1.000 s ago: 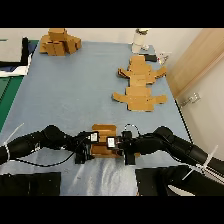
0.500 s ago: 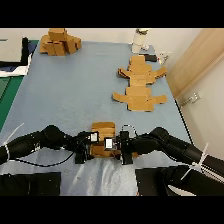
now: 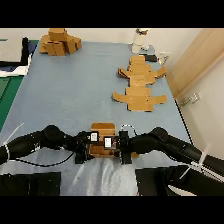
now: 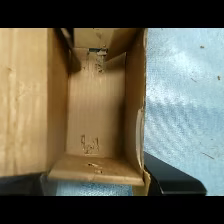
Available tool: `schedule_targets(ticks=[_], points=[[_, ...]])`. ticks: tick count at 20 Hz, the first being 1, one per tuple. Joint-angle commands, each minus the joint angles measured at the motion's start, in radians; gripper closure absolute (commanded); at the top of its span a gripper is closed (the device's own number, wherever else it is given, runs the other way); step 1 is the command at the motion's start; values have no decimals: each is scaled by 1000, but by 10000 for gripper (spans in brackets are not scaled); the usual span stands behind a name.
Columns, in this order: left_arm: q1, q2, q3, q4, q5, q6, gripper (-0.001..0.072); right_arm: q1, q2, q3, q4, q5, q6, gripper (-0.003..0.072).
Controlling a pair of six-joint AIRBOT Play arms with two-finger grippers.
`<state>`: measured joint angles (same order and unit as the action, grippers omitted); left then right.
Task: Fold the box.
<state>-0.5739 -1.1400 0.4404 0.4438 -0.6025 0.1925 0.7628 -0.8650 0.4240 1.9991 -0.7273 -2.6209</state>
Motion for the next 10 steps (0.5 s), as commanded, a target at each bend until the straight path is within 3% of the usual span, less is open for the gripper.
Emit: schedule_targets(ticks=[1,2,3,7,10], points=[[0,-1,0,1,0,2,112,-2,26,1,-67,-57,179,554],[0,-1,0,1,0,2,111,-2,42,2,-111,-76,294,666],[0,-1,0,1,0,2,111,-2,60,2,-167,-87,434,682],[0,-1,0,1,0,2,111,-3,134,19,-420,-221,992,682],[0,-1,0,1,0,2,111,-5,192,53,-630,-398,1457,682]])
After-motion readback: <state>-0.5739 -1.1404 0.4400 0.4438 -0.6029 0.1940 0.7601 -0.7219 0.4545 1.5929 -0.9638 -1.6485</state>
